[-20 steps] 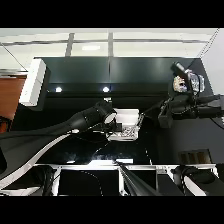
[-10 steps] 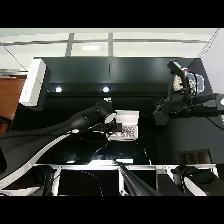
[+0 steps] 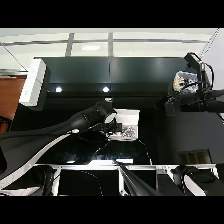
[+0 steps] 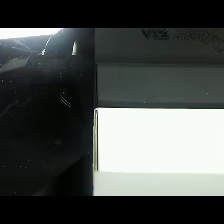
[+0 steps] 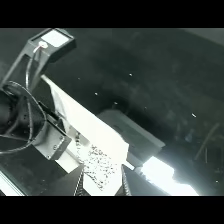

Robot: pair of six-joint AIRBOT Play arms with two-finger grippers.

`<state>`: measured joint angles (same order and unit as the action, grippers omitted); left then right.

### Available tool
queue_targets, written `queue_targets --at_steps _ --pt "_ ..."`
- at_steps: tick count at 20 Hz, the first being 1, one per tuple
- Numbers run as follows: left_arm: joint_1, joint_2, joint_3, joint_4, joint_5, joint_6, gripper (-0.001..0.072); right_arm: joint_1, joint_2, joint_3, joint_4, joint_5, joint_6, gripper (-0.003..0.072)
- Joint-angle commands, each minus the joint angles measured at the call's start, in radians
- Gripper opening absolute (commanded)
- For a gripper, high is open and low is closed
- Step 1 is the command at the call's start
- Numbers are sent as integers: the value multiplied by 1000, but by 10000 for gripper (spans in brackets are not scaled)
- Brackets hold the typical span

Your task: Fold the box and place the chain.

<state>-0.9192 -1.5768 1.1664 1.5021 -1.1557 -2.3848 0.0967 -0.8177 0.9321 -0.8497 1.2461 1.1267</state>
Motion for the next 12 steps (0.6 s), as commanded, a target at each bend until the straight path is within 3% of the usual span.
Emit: queue_targets --at_steps 1,2,6,9,12 --pt "1 1 22 9 -37 -10 460 -11 1 2 -33 18 -2 287" --pt "1 2 40 13 -57 -9 534 -11 1 2 -45 18 -1 287" --pt "-3 76 107 63 -91 137 534 -12 1 2 -46 23 -1 287" --pt "9 177 96 157 -180 281 534 -32 1 2 -55 32 0 287" --pt "102 302 45 158 -182 423 531 -94 1 2 -92 45 30 287"
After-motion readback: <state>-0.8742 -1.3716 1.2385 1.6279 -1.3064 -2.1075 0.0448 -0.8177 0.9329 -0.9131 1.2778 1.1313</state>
